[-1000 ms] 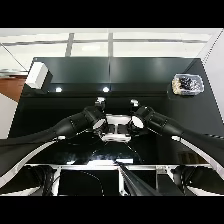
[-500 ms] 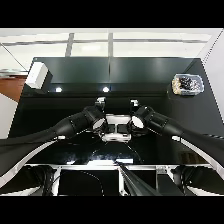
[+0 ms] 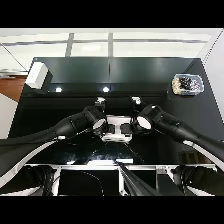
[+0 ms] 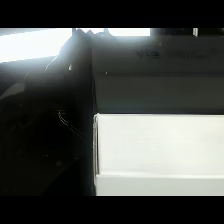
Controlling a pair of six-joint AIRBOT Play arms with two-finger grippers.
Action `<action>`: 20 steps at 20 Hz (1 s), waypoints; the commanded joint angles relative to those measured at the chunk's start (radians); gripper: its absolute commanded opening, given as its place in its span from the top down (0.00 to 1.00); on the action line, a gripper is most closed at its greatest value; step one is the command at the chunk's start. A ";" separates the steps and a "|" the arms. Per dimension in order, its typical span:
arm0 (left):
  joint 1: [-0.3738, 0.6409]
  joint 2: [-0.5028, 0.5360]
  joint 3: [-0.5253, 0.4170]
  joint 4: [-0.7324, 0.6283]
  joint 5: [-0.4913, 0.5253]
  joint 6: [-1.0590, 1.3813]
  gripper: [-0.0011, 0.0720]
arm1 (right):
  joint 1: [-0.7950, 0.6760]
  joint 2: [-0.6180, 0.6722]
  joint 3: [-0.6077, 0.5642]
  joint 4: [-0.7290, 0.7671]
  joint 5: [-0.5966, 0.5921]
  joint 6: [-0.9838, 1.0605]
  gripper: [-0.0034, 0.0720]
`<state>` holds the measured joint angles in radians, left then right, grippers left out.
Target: Fold the box and place the chain.
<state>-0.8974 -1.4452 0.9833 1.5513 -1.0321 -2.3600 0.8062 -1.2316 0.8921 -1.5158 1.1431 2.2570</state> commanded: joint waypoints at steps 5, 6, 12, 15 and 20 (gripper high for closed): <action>0.001 0.000 0.000 0.001 -0.002 -0.001 0.95 | -0.015 0.335 0.001 -0.120 0.122 -0.110 0.22; 0.001 0.000 0.000 0.000 -0.001 -0.001 0.95 | -0.033 0.380 0.001 -0.216 0.161 -0.106 0.22; 0.000 0.000 0.000 0.000 -0.002 -0.001 0.95 | -0.413 0.425 -0.010 -0.683 0.119 -0.242 0.02; 0.000 0.000 0.000 0.000 -0.002 -0.001 0.95 | -0.705 0.328 -0.008 -0.595 -0.155 -0.245 0.02; 0.001 0.000 0.000 0.001 -0.001 -0.001 0.95 | -0.966 -0.044 0.232 -0.203 -0.330 -0.322 0.02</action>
<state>-0.8974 -1.4452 0.9833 1.5513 -1.0336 -2.3608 -0.0200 -1.0943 1.0016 -1.9236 0.9268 2.0006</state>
